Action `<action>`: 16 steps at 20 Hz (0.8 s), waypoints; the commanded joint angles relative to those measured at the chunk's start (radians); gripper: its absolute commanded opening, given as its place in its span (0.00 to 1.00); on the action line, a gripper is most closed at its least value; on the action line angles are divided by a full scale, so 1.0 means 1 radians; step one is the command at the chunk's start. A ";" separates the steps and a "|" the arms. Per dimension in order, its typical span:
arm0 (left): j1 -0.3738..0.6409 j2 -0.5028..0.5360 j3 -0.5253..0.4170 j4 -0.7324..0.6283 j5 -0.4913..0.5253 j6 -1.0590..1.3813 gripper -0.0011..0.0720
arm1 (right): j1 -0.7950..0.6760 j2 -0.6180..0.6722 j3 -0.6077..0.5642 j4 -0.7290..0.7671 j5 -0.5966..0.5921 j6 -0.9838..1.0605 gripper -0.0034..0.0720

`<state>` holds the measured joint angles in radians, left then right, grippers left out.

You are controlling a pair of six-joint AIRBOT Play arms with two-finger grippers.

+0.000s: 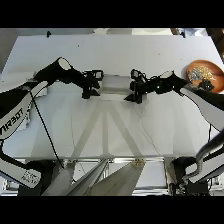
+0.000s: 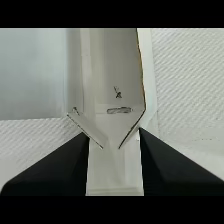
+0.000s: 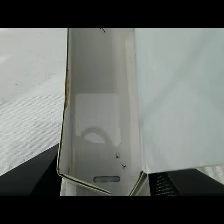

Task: Fold the box and place the chain.

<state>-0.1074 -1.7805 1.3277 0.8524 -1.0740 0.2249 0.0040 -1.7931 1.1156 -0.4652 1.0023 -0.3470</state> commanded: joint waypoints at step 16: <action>-0.011 0.019 0.000 0.001 0.065 0.090 0.51 | 0.001 0.000 0.001 -0.002 0.004 -0.001 0.62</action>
<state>-0.1184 -1.7718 1.3273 0.8532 -1.0321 0.3080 0.0036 -1.7931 1.1160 -0.4671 1.0058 -0.3481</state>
